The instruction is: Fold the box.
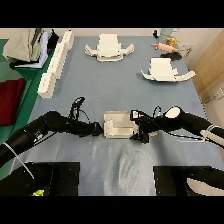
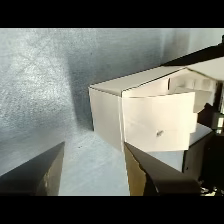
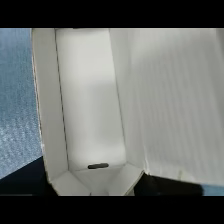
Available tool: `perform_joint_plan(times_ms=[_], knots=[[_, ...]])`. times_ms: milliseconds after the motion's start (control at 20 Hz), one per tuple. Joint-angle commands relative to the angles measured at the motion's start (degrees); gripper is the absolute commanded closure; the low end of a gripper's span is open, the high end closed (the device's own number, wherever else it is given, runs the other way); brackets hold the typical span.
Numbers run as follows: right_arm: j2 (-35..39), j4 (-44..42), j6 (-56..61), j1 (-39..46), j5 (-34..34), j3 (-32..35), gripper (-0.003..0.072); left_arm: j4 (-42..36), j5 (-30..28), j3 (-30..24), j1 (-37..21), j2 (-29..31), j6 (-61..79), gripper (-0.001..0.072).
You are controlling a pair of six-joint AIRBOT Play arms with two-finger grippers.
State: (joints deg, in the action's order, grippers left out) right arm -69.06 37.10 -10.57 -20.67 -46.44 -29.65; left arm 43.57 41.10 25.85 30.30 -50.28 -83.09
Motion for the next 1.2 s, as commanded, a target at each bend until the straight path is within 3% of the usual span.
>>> perform_joint_plan(times_ms=[0, 400, 800, 950, 1150], knots=[[-0.02, 0.0, 0.0, -0.02, 0.0, -0.04, 0.0147, -1.2, -0.39, 0.07, 0.02, -0.04, 1.29, 0.0146], [-0.02, 0.0, 0.0, -0.02, 0.0, -0.02, 0.0146, -6.49, -0.17, 0.04, 0.04, -0.09, 6.43, 0.0146], [-0.02, 0.0, 0.0, -0.02, 0.0, -0.04, 0.0146, -6.82, -3.26, 0.26, 0.11, -0.09, 7.23, 0.0149], [-0.02, 0.0, 0.0, -0.02, 0.0, -0.02, 0.0147, -6.75, -3.23, 0.52, 2.97, -0.09, 6.99, 0.0187], [-0.02, 0.0, 0.0, -0.02, 0.0, -0.02, 0.0147, -5.57, -11.63, 0.68, 7.63, -0.11, 2.99, 0.0186]])
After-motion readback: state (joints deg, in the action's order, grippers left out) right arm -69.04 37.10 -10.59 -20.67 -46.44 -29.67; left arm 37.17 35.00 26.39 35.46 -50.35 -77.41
